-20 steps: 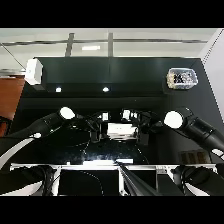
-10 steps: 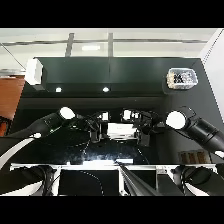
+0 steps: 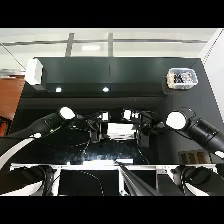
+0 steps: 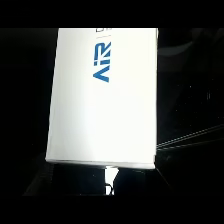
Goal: Fold the box and place the chain.
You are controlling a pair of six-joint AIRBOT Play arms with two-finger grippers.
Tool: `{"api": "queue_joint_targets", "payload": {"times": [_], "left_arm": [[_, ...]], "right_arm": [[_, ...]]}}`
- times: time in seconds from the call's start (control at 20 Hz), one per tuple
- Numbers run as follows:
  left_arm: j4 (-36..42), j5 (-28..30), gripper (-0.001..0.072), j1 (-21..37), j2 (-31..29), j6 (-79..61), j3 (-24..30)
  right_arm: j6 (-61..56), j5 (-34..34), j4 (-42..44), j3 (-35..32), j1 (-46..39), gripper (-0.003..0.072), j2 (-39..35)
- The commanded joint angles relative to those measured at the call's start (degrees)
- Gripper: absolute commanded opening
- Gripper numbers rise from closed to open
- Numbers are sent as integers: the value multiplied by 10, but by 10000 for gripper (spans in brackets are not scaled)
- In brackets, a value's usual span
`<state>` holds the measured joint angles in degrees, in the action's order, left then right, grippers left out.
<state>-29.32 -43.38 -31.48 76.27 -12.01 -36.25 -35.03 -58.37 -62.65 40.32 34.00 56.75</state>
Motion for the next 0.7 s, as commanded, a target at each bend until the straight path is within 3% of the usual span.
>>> {"api": "queue_joint_targets", "payload": {"times": [0.0,0.05,0.1,0.15,0.25,0.45,0.55,0.65], "left_arm": [[0,0,504,0,0,0,0],[0,0,504,0,0,0,0],[0,0,504,0,0,0,0],[0,0,504,0,0,0,0],[0,0,504,0,0,0,0],[0,0,504,0,0,0,0],[0,0,505,0,0,0,0],[0,0,505,0,0,0,0]], "right_arm": [[-75,-14,-2,24,-10,333,-17],[-133,-22,-2,31,-23,300,-29],[-196,-33,-2,32,-41,108,-38],[-273,-50,0,30,-63,43,-40],[-393,-53,53,2,-98,41,-39],[-385,-6,320,-59,-111,41,-17],[-385,0,373,-63,-111,42,11],[-385,24,371,-63,-109,41,36]]}}
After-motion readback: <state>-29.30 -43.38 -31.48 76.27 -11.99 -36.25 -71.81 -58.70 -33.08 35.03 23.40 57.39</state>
